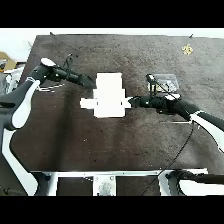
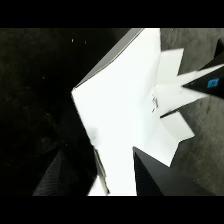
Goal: Fold the box and place the chain.
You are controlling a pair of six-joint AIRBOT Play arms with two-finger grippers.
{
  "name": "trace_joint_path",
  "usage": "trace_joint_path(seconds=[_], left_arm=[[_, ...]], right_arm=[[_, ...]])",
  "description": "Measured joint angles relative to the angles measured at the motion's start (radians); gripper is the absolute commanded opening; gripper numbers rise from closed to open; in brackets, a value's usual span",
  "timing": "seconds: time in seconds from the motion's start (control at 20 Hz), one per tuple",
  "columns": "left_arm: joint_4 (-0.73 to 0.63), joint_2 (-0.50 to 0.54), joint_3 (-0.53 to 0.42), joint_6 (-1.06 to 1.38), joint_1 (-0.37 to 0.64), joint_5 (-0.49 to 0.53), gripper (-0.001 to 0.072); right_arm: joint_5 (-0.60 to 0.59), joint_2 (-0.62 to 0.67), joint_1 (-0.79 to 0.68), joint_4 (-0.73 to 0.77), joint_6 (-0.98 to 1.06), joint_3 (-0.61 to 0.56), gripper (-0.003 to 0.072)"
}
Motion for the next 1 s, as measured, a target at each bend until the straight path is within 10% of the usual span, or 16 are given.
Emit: trace_joint_path(seconds=[0.7,0.95,1.0], left_arm=[[-0.108,-0.177,0.103,0.082,-0.051,-0.211,0.0472],[-0.118,-0.181,0.103,0.089,-0.054,-0.215,0.0323],[-0.121,-0.181,0.103,0.089,-0.056,-0.215,0.0152]], right_arm=[[0.003,0.0,0.0,-0.026,0.0,0.0,0.0003],[0.004,0.0,0.0,-0.026,0.0,0.0,0.0003],[0.004,0.0,0.0,-0.027,0.0,0.0,0.0003]])
